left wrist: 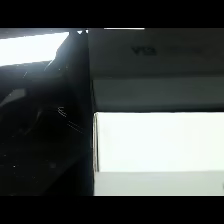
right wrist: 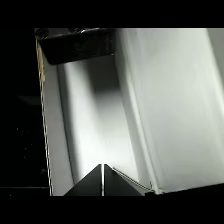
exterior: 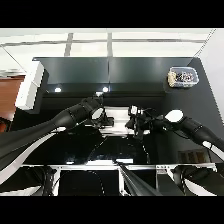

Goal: Fold the box and place the chain.

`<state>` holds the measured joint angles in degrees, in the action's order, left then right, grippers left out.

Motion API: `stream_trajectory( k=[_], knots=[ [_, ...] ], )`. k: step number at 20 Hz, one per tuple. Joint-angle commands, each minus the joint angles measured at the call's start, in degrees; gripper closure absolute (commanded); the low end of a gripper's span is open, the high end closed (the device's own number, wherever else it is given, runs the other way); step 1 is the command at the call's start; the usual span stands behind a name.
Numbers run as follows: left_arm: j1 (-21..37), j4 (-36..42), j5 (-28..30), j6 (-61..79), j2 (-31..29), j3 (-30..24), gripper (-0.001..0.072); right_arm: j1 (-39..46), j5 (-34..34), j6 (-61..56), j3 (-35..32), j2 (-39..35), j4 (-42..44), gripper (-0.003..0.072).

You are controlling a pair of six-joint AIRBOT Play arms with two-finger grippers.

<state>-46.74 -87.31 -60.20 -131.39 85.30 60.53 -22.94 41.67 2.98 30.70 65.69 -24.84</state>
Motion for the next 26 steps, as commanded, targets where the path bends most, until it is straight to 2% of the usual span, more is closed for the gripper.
stream_trajectory(
  k=[1,4,7,9,13,17,23,26],
  knots=[
    [0.04,-0.07,-0.26,0.02,0.02,0.04,0.0681,3.39,2.16,-22.45,0.02,-3.34,-2.51,0.0678],
    [0.04,-0.07,-0.33,0.02,0.02,0.04,0.0681,13.33,13.62,-36.72,0.04,-13.6,-7.39,0.0679],
    [0.04,-0.07,-0.48,0.02,0.02,0.04,0.0682,26.64,17.33,-58.42,0.0,-23.1,-19.08,0.0678],
    [0.04,-0.04,-0.55,0.02,0.02,0.04,0.0682,34.21,17.64,-68.15,-0.07,-24.15,-27.71,0.0677],
    [0.04,-0.04,-0.5,0.02,0.02,0.04,0.0682,40.19,17.55,-81.33,-2.86,-22.99,-34.29,0.0677],
    [0.04,-0.04,-0.55,0.02,0.02,0.04,0.0682,40.44,18.51,-83.71,-4.59,-15.63,-29.68,0.0678],
    [0.04,-0.04,-0.52,0.02,0.02,0.04,0.0682,39.91,25.11,-74.23,-4.59,-5.81,-21.68,0.0678],
    [0.04,-0.04,-0.52,0.02,0.02,0.04,0.0682,38.16,24.9,-73.31,-4.59,-3.41,-20.72,0.0678]
  ],
)
